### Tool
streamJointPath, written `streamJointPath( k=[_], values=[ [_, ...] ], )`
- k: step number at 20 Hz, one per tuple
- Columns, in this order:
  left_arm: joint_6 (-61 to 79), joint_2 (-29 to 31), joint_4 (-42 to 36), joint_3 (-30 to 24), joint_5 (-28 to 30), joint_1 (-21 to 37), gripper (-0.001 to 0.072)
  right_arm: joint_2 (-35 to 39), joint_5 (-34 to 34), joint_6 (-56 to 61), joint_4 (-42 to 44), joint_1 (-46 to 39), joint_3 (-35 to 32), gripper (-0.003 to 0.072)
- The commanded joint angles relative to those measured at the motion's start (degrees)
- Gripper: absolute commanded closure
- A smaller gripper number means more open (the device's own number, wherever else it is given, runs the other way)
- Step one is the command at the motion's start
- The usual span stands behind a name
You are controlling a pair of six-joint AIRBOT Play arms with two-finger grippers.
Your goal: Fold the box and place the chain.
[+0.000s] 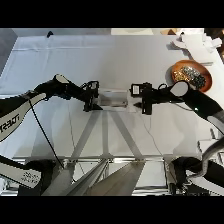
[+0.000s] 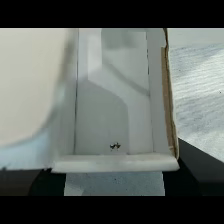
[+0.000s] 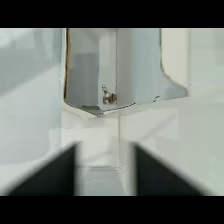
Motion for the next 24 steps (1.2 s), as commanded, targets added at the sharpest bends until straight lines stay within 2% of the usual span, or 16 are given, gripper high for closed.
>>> streamJointPath(
  k=[1,2,4,9,13,15,19,24],
  values=[
    [0.0,0.0,0.0,0.0,0.0,0.0,0.0499,4.3,6.8,6.5,4.8,0.0,0.0,0.0673],
    [0.0,0.0,0.0,0.0,0.0,0.0,0.0499,4.2,8.5,6.6,9.0,0.1,0.0,0.0675],
    [0.0,0.0,0.0,0.0,0.0,0.0,0.0499,3.8,7.1,6.6,15.3,0.8,0.0,0.0677],
    [0.0,0.0,0.0,0.0,0.0,0.0,0.0499,0.1,-4.9,6.6,21.8,4.9,0.0,0.0680],
    [0.0,0.0,0.0,0.0,0.0,0.0,0.0499,-4.7,-21.4,6.6,29.9,6.1,0.0,0.0680],
    [0.0,0.0,0.0,0.0,0.0,0.0,0.0499,-7.4,-26.8,6.6,30.6,6.1,0.0,0.0679],
    [0.0,0.0,0.0,0.0,0.0,0.0,0.0499,-12.6,-29.7,6.5,30.6,6.1,0.0,0.0679],
    [0.0,0.0,0.0,0.0,0.0,0.0,0.0499,-13.0,-29.6,6.4,30.6,6.1,0.3,0.0678]
  ],
)
